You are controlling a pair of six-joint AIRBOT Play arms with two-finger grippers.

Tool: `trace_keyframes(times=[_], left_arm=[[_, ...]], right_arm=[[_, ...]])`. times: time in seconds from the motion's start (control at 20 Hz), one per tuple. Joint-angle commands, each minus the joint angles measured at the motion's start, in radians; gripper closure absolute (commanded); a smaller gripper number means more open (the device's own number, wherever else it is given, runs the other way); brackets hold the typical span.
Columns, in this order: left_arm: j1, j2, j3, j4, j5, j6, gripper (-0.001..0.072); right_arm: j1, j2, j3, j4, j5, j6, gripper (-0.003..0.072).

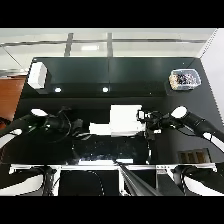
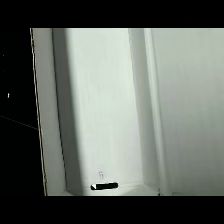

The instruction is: Fold the box and place the chain.

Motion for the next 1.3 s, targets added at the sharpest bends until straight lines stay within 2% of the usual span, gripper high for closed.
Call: trace_keyframes(times=[0.0, 0.15, 0.35, 0.4, 0.45, 0.5, 0.55, 0.6, 0.7, 0.85, 1.0, 1.05, 1.25], left_arm=[[-0.122, -0.051, 0.016, -0.095, 0.059, 0.037, 0.0683], [-0.193, -0.051, 0.069, -0.102, 0.055, 0.057, 0.0683], [-0.208, -0.051, 0.146, -0.100, -0.008, 0.085, 0.0683], [-0.208, -0.051, 0.158, -0.100, -0.018, 0.085, 0.0678], [-0.209, -0.051, 0.170, -0.100, -0.022, 0.085, 0.0643], [-0.209, -0.051, 0.180, -0.100, -0.026, 0.093, 0.0451], [-0.209, -0.051, 0.191, -0.100, -0.027, 0.101, 0.0213], [-0.209, -0.051, 0.201, -0.101, -0.028, 0.101, 0.0137], [-0.226, -0.051, 0.222, -0.094, -0.027, 0.099, 0.0137], [-0.310, -0.051, 0.281, -0.024, 0.013, 0.071, 0.0142], [-0.389, -0.051, 0.344, 0.096, 0.101, -0.111, 0.0172], [-0.408, -0.051, 0.362, 0.129, 0.118, -0.157, 0.0209], [-0.447, -0.051, 0.396, 0.229, 0.124, -0.296, 0.0218]], right_arm=[[0.000, -0.001, 0.000, 0.000, 0.000, 0.000, 0.0497], [0.000, -0.001, 0.000, 0.000, 0.000, 0.000, 0.0498], [0.000, -0.001, 0.000, 0.000, 0.000, 0.000, 0.0497], [0.000, -0.001, 0.000, 0.000, 0.000, 0.000, 0.0497], [0.000, -0.001, 0.000, 0.000, 0.000, 0.000, 0.0498], [0.000, -0.001, 0.000, 0.000, 0.000, 0.000, 0.0498], [0.000, -0.001, 0.000, 0.000, 0.000, 0.000, 0.0497], [0.000, -0.001, 0.000, 0.000, 0.000, 0.000, 0.0498], [0.000, -0.001, 0.000, 0.000, 0.000, 0.000, 0.0498], [0.000, -0.001, 0.000, 0.000, 0.000, 0.000, 0.0497], [0.000, -0.001, 0.000, 0.000, 0.000, 0.000, 0.0497], [0.000, -0.001, 0.000, 0.000, 0.000, 0.000, 0.0497], [0.000, -0.001, 0.000, 0.000, 0.000, 0.000, 0.0497]])
